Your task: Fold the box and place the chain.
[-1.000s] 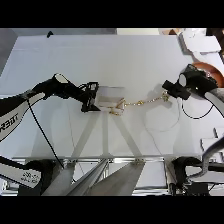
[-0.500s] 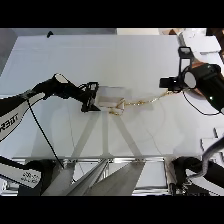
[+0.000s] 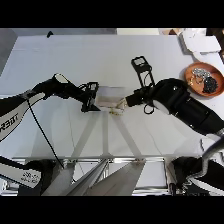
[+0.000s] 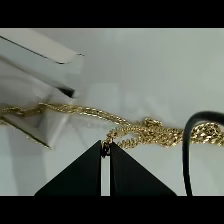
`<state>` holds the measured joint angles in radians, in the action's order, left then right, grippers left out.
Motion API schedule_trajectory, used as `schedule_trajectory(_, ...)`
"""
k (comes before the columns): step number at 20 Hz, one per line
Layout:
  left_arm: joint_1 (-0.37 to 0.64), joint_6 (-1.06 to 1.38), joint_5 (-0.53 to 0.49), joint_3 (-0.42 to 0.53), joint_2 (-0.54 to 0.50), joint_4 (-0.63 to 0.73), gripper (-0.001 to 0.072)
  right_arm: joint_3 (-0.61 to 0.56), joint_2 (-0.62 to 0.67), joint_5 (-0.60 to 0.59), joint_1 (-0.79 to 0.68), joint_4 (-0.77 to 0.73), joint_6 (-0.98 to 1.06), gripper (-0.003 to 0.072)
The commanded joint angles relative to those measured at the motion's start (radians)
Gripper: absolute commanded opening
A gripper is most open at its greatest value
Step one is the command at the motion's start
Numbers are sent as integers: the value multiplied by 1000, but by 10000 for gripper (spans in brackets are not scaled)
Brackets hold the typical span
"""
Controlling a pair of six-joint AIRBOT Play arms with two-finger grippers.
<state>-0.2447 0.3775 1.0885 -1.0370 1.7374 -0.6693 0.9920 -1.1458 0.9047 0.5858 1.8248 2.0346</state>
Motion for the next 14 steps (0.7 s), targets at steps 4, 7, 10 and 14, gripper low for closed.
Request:
schedule_trajectory(4,0,0,0,0,0,0,333,1,-2,-201,101,-67,83,10)
schedule_trajectory(7,0,0,0,0,0,0,333,1,-2,-361,101,-122,80,10)
schedule_trajectory(10,0,0,0,0,0,0,333,1,-2,-509,101,-132,78,11)
schedule_trajectory(14,0,0,0,0,0,0,333,1,-48,-495,100,-129,10,12)
